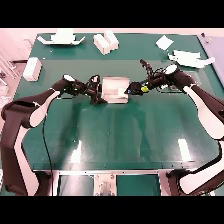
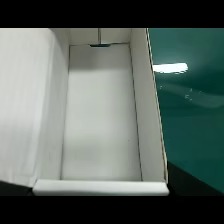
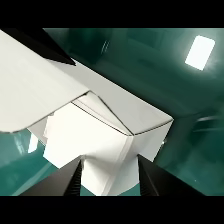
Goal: Fold the box and place the chain.
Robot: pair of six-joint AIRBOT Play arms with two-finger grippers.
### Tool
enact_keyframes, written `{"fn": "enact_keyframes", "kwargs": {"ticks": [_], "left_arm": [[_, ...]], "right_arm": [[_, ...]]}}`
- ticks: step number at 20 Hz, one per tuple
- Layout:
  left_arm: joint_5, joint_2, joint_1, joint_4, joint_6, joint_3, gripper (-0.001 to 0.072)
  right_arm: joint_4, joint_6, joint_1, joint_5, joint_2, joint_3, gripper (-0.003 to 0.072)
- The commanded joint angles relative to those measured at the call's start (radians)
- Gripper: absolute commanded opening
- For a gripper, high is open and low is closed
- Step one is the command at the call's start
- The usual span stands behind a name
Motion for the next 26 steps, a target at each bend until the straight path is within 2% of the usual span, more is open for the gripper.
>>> {"fn": "enact_keyframes", "kwargs": {"ticks": [1,6,12,16,20,26], "left_arm": [[0.000,0.000,0.000,0.000,0.001,0.000,0.0391],[0.000,0.000,0.000,0.000,0.001,0.000,0.0391],[0.001,0.000,0.000,0.000,0.001,0.000,0.0391],[0.002,0.000,0.000,0.000,0.001,0.000,0.0391],[0.002,0.000,0.000,0.000,0.001,0.000,0.0391],[0.001,0.000,0.000,0.000,0.001,0.000,0.0391]], "right_arm": [[-0.053,0.074,0.018,-0.009,0.000,0.019,0.0413],[-0.293,0.284,0.097,-0.008,0.000,0.121,0.0413],[-0.429,0.429,0.179,-0.003,0.000,0.147,0.0413],[-0.456,0.504,0.198,-0.002,-0.002,0.147,0.0412],[-0.563,0.616,0.229,0.006,-0.007,0.147,0.0412],[-0.633,0.707,0.275,0.003,-0.027,0.148,0.0411]]}}
